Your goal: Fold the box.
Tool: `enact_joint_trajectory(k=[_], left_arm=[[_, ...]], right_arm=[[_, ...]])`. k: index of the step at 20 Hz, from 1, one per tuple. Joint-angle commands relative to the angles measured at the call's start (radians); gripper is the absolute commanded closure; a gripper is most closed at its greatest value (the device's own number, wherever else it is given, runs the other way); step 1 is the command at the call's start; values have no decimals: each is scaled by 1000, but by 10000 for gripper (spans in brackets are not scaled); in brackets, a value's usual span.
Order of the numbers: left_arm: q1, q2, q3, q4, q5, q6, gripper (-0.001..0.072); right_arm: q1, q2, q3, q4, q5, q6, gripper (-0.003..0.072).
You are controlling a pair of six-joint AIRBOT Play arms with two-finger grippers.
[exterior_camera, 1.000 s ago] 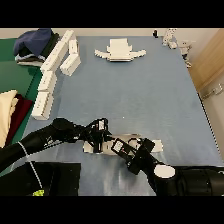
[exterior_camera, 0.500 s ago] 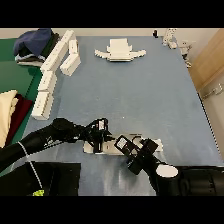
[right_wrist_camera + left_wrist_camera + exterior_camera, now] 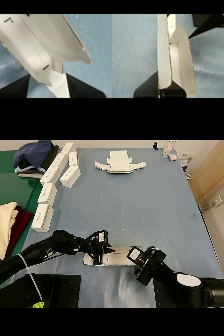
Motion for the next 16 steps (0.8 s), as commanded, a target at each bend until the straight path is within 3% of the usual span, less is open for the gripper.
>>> enact_joint_trajectory(k=[1,4,9,16], left_arm=[[0,0,0,0,0,0,696],[0,0,0,0,0,0,696],[0,0,0,0,0,0,696],[0,0,0,0,0,0,696]], right_arm=[[-97,87,-42,45,97,-216,-10],[-238,88,-42,146,191,-438,-9],[-475,89,-42,518,246,-967,-9],[-678,86,-42,805,302,-1394,-10]])
